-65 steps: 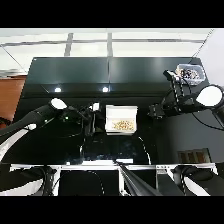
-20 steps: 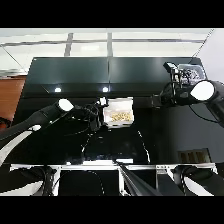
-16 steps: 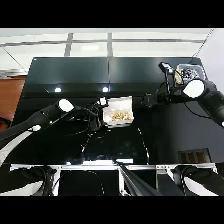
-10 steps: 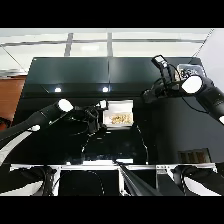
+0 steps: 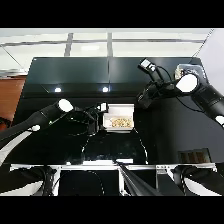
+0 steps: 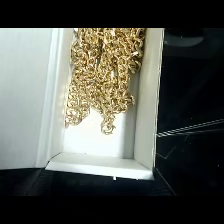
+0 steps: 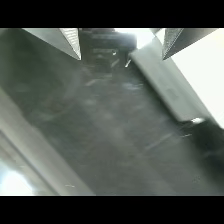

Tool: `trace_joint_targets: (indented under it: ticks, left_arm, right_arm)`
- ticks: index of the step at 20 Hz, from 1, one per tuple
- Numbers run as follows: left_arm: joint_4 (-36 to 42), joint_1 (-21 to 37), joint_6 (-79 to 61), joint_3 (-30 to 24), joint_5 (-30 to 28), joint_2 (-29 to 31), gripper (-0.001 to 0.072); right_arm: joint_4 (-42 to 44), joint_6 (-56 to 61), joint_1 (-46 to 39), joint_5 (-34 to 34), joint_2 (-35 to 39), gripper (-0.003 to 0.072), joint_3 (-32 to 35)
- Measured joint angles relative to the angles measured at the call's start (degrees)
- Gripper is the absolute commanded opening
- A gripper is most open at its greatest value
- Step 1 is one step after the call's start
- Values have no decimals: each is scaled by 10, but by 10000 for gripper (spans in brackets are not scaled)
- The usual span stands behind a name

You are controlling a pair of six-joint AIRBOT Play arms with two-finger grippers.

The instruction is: Fold the box and place the chain.

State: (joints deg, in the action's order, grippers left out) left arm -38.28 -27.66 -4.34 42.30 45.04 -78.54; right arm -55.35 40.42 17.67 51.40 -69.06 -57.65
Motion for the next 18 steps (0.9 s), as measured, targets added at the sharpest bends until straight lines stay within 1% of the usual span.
trace_joint_targets:
  ticks: [4,8,13,18]
  left_arm:
    - [1,0,-2,0,1,-2,352]
    - [0,0,-2,0,1,-2,352]
    - [0,0,-2,0,0,-2,352]
    - [0,0,-2,0,0,-2,353]
  right_arm:
    - [50,-51,8,84,0,565,1]
    - [71,-103,13,126,-2,565,14]
    - [80,-166,41,133,-12,565,45]
    - [82,-203,56,108,-17,565,58]
